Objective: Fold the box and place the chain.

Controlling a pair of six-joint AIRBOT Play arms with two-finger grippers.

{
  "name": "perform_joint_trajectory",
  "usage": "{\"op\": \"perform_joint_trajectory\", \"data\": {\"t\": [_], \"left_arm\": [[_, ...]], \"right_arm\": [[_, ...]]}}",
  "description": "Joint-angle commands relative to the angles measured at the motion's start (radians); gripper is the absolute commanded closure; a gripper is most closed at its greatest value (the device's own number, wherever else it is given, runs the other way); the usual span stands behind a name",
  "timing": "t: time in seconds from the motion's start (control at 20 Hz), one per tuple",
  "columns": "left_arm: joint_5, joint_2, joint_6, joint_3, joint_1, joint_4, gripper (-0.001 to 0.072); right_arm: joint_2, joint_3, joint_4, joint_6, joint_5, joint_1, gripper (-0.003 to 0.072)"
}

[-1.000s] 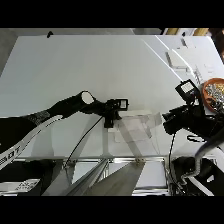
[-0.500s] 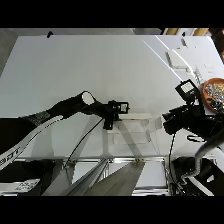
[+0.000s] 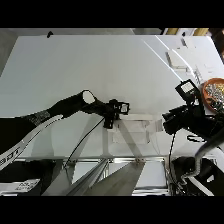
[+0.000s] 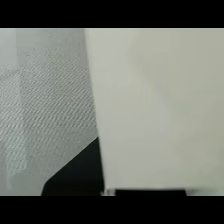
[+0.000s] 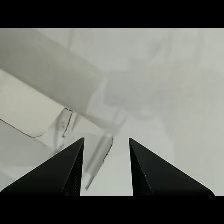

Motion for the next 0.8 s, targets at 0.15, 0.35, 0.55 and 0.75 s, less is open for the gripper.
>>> {"op": "perform_joint_trajectory", "data": {"t": [0.15, 0.35, 0.55, 0.75], "left_arm": [[-0.004, -0.014, 0.002, 0.002, 0.000, 0.012, 0.0705], [-0.004, -0.014, 0.002, 0.002, 0.000, 0.012, 0.0702], [-0.003, -0.014, 0.002, 0.002, 0.000, 0.012, 0.0698], [-0.004, -0.014, 0.002, 0.002, 0.000, 0.012, 0.0699]], "right_arm": [[0.001, 0.000, 0.002, 0.000, 0.001, 0.001, 0.0363], [0.001, 0.000, 0.002, 0.000, 0.001, 0.001, 0.0363], [0.001, 0.000, 0.002, 0.000, 0.001, 0.001, 0.0363], [0.001, 0.000, 0.002, 0.000, 0.002, 0.001, 0.0363]]}}
